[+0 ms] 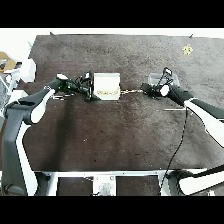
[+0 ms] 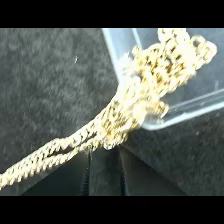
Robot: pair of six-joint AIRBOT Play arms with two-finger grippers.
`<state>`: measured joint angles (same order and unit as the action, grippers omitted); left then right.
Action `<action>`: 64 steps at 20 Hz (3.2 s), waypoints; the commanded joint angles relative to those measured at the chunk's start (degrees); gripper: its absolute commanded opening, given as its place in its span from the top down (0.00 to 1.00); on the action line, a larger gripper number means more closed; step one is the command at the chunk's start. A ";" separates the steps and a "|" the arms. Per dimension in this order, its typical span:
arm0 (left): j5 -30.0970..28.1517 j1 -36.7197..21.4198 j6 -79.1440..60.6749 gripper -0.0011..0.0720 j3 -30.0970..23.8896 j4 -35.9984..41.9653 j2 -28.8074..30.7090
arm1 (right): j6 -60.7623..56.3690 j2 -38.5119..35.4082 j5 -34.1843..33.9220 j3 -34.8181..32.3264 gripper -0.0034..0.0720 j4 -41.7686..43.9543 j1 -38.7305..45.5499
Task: Fold the box and place the chain.
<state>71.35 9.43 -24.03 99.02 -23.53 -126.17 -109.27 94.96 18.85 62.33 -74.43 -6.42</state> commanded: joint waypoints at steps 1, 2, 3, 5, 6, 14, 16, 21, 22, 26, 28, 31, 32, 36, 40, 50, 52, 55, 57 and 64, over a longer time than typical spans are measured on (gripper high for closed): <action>-0.02 0.00 0.00 0.50 -0.02 0.00 -0.02 | -0.02 0.55 -2.62 0.07 0.69 1.86 -0.09; -0.02 0.00 0.00 0.50 -0.02 0.00 -0.02 | -0.02 0.55 -2.62 0.07 0.75 1.86 -0.09; -0.02 0.00 0.00 0.50 -0.02 0.00 -0.02 | -0.02 0.55 -2.64 0.04 0.78 1.86 -0.09; -0.02 0.00 0.00 0.50 -0.02 0.00 -0.02 | -0.02 0.55 -2.62 0.07 0.84 1.86 -0.11; -0.02 0.00 0.00 0.50 -0.02 0.00 -0.02 | -0.02 0.55 -2.62 0.07 0.84 1.84 -0.17; -0.02 0.00 0.00 0.50 -0.02 0.00 -0.02 | 0.17 -4.13 -2.51 0.04 0.95 -0.92 -1.88; -0.02 0.00 0.00 0.50 -0.02 0.00 -0.02 | 0.17 -5.46 -0.68 0.04 0.95 -0.98 -1.97; -0.02 0.00 0.00 0.50 -0.02 0.00 -0.02 | 0.13 -4.94 0.98 0.04 0.81 -1.88 -0.07; -0.02 0.00 0.00 0.50 -0.02 0.00 -0.02 | 0.13 -4.94 0.79 0.04 0.81 -2.29 0.48; -0.02 -0.02 0.00 0.50 -0.02 0.00 -0.02 | 0.15 -4.94 0.87 0.04 0.81 -2.49 2.93; -0.02 0.00 0.00 0.50 -0.02 0.00 -0.02 | 0.15 -4.94 0.94 0.04 0.74 -2.47 3.15; -0.02 0.00 0.00 0.50 -0.02 0.00 -0.02 | 1.25 -4.94 1.88 0.02 0.61 -2.49 2.40; -0.02 0.00 0.00 0.50 -0.02 0.00 -0.02 | 1.25 -4.94 1.88 0.04 0.61 -2.47 2.34; -0.02 -0.02 0.00 0.50 -0.02 0.00 -0.02 | 1.31 -4.87 4.74 0.02 0.68 -2.27 2.25; -0.02 0.00 0.00 0.50 -0.02 0.00 -0.02 | 1.88 -3.89 4.04 -0.37 0.68 -2.21 2.05; -0.02 0.00 0.00 0.50 -0.02 0.00 -0.02 | 1.79 -1.25 -3.61 -0.35 0.85 0.37 1.66; -0.02 0.00 0.00 0.50 -0.02 0.00 -0.02 | 1.44 -1.25 -3.39 -0.35 0.93 0.37 1.64; -0.02 -0.02 0.00 0.50 -0.02 0.00 -0.02 | 1.46 -1.46 -3.23 -0.35 0.95 0.33 1.29; -0.02 -0.02 0.00 0.50 -0.02 0.00 -0.02 | 1.49 -2.14 -3.26 -0.35 0.95 0.11 0.63; -0.02 -0.02 0.00 0.50 -0.02 0.00 -0.02 | 1.70 -9.90 -3.72 -0.35 0.95 -2.43 -4.76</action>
<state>71.33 9.43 -24.03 99.02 -23.51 -126.17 -107.59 88.12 15.46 61.98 -75.48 -8.99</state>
